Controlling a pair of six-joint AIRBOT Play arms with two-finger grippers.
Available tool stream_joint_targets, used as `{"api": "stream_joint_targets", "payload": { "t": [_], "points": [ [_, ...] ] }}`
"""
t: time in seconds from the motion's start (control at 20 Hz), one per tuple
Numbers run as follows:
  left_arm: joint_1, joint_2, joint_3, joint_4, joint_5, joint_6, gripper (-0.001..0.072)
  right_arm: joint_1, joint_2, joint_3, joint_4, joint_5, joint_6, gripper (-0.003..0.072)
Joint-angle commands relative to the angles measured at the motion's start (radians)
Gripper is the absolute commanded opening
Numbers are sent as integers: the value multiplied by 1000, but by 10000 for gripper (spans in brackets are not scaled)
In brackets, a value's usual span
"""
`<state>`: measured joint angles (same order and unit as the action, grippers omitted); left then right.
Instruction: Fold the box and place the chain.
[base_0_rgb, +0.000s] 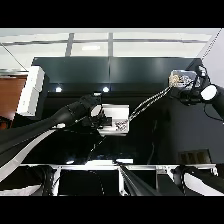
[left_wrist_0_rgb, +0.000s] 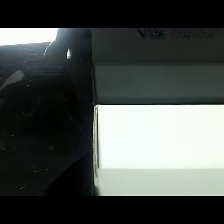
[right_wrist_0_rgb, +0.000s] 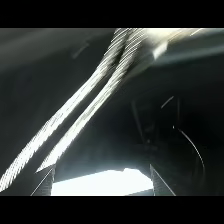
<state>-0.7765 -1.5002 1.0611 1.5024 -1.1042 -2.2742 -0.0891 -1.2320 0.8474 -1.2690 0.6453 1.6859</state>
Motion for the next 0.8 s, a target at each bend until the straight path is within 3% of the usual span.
{"api": "stream_joint_targets", "payload": {
  "t": [0.0, 0.15, 0.3, 0.5, 0.55, 0.65, 0.7, 0.75],
  "points": [
    [0, -1, 0, 0, 0, 0, 29, -40, -175, 100, 18, -73, 145, 718],
    [0, -1, 0, 0, 0, 0, 29, -39, -314, 216, 209, -55, 142, 717],
    [0, -1, 0, 0, 0, 0, 29, -40, -389, 295, 224, -25, 143, 717],
    [0, -1, 0, 0, 0, 0, 29, -40, -410, 315, 228, -14, 142, 708],
    [0, -1, 0, 0, 0, 0, 29, -40, -410, 317, 209, 9, 140, 644],
    [0, -1, 0, 0, 3, 0, 29, -40, -410, 317, 166, 40, 139, 324],
    [0, -1, 0, 0, 3, 0, 29, -40, -410, 317, 165, 50, 139, 106],
    [0, -1, 0, 0, 2, 0, 29, -40, -407, 318, 167, 66, 134, 11]
  ]
}}
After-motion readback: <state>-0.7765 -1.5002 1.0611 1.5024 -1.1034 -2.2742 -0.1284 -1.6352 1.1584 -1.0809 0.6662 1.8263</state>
